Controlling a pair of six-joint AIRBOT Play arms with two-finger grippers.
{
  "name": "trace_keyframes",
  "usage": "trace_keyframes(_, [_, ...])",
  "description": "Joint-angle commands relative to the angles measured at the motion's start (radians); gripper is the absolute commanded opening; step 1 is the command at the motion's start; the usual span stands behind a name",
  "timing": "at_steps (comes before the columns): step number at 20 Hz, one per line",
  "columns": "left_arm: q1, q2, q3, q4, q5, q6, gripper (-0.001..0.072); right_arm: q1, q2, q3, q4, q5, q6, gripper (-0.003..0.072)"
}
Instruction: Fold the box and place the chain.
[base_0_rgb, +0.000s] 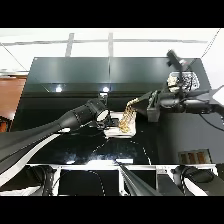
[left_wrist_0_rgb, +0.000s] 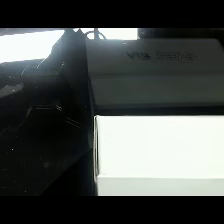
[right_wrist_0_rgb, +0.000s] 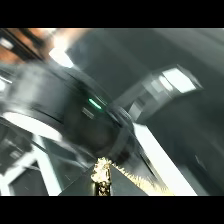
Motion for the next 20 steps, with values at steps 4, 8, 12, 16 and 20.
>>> trace_keyframes(4, [0.0, 0.0, 0.0, 0.0, 0.001, -0.001, 0.0028, 0.076, -0.045, -0.163, -0.139, -0.15, 0.068, 0.0016])
trace_keyframes(8, [0.0, 0.0, 0.0, 0.0, 0.003, -0.001, 0.0028, 0.094, -0.101, -0.174, -0.158, -0.18, 0.075, 0.0349])
trace_keyframes(12, [0.0, 0.0, 0.0, 0.0, 0.003, -0.006, 0.0028, -0.024, -0.052, -0.123, -0.239, -0.036, 0.082, 0.0347])
trace_keyframes(16, [0.0, 0.0, 0.0, 0.013, 0.009, -0.003, 0.0029, -0.185, 0.029, -0.113, -0.256, 0.168, 0.082, 0.0347])
trace_keyframes(20, [0.002, 0.001, 0.0, 0.019, 0.018, -0.007, 0.0029, -0.218, 0.037, -0.113, -0.27, 0.257, 0.082, 0.0347])
